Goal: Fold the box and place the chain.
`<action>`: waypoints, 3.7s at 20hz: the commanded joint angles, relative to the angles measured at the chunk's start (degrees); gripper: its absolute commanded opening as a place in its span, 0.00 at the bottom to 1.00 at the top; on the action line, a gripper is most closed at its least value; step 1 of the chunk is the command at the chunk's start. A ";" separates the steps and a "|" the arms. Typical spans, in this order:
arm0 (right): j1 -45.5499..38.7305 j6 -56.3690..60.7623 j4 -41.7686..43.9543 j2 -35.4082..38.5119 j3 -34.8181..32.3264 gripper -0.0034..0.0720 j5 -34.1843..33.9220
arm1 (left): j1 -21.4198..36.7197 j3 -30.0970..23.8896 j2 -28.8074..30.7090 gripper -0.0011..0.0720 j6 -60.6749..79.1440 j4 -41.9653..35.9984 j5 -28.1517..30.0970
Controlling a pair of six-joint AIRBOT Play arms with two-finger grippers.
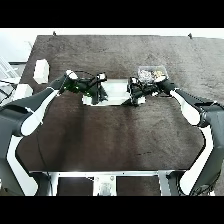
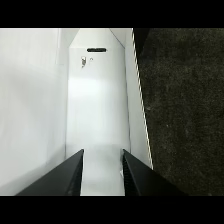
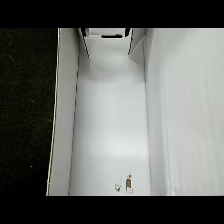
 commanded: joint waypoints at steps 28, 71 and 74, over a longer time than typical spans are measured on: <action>0.04 0.04 0.00 0.02 -0.02 0.62 0.07 | 5.97 0.46 0.87 0.05 -0.04 2.75 -11.30; 0.04 0.04 0.00 0.02 -0.02 0.62 0.04 | 15.76 -24.85 14.23 0.04 -63.71 2.62 11.17; 0.04 0.04 0.02 0.02 -0.02 0.62 0.04 | 13.20 -24.85 12.98 0.04 -64.00 2.08 14.10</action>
